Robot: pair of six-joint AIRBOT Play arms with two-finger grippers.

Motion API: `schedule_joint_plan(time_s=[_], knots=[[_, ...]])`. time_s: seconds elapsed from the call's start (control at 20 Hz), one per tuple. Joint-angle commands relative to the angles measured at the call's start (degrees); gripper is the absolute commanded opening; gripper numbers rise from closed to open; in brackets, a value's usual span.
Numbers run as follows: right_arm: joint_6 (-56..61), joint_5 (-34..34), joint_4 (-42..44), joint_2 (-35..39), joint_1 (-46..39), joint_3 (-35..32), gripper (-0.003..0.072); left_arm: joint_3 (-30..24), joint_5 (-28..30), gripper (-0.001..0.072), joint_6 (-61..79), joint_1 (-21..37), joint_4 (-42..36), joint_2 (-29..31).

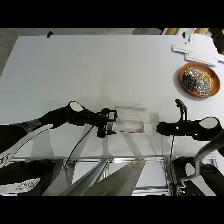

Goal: Fold the box and place the chain.

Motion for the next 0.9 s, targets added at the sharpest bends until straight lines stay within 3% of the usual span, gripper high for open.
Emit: schedule_joint_plan(time_s=[0.0,0.05,0.2,0.25,0.4,0.55,0.75,0.85], knots=[[-4.17,2.01,6.47,0.17,-0.02,-0.20,0.0017,0.00,0.02,0.0207,0.00,0.04,0.00,0.04],[-5.16,2.69,7.74,0.68,0.42,-0.20,0.0022,0.00,0.02,0.0207,0.00,0.04,0.00,0.04],[-5.07,3.82,9.92,2.40,2.54,-0.20,0.0283,0.00,0.02,0.0207,0.00,0.04,0.00,0.04],[-5.09,3.80,11.28,2.58,3.02,-0.17,0.0314,0.00,0.02,0.0208,0.00,0.04,0.00,0.04],[-5.11,3.21,12.55,2.58,3.54,-0.20,0.0327,0.00,0.02,0.0207,0.00,0.04,0.00,0.04],[-5.09,3.50,12.55,2.60,3.54,-0.17,0.0416,0.00,0.04,0.0208,0.00,0.04,0.00,0.04],[-5.07,3.72,12.52,2.60,3.56,-0.17,0.0420,0.00,0.02,0.0207,0.00,0.04,0.00,0.04],[-4.79,3.37,11.19,2.60,5.99,0.79,0.0473,0.00,0.02,0.0208,0.00,0.04,0.00,0.04]])
